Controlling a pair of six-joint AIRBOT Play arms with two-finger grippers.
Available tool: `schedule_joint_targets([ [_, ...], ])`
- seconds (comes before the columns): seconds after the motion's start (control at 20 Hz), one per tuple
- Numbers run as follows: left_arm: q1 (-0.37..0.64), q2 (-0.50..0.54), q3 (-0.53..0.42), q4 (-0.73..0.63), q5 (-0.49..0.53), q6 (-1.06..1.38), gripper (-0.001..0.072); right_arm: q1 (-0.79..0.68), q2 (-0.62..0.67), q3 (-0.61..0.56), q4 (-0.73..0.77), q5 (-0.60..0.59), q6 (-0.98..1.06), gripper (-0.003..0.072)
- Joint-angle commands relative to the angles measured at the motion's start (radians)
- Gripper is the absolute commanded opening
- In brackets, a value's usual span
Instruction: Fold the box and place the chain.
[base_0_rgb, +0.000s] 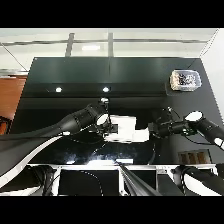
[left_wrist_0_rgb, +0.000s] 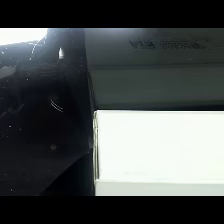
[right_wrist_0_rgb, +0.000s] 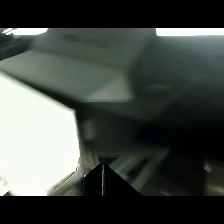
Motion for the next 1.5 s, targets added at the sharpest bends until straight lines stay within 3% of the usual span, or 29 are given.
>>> schedule_joint_targets([
  [0.0, 0.000, 0.000, 0.000, 0.000, -0.004, 0.001, 0.0031, 0.009, -0.014, 0.019, 0.100, 0.067, -0.106, 0.0195],
  [0.05, 0.000, 0.000, 0.000, 0.000, -0.004, 0.001, 0.0031, 0.009, -0.014, 0.023, 0.099, 0.077, -0.106, 0.0425],
  [0.1, 0.000, 0.000, 0.000, 0.000, -0.004, 0.001, 0.0031, 0.009, -0.014, 0.024, 0.100, 0.079, -0.106, 0.0507],
  [0.6, 0.001, 0.000, 0.000, 0.000, -0.004, 0.001, 0.0031, 0.114, -0.014, 0.042, 0.099, 0.025, -0.090, 0.0511],
  [1.1, 0.000, 0.000, 0.000, 0.000, -0.004, 0.001, 0.0031, 0.092, -0.013, 0.105, -0.036, 0.056, -0.090, 0.0510],
  [1.45, 0.000, 0.000, 0.000, 0.000, -0.004, 0.001, 0.0031, -0.043, -0.013, 0.106, -0.046, 0.283, -0.090, 0.0511],
])
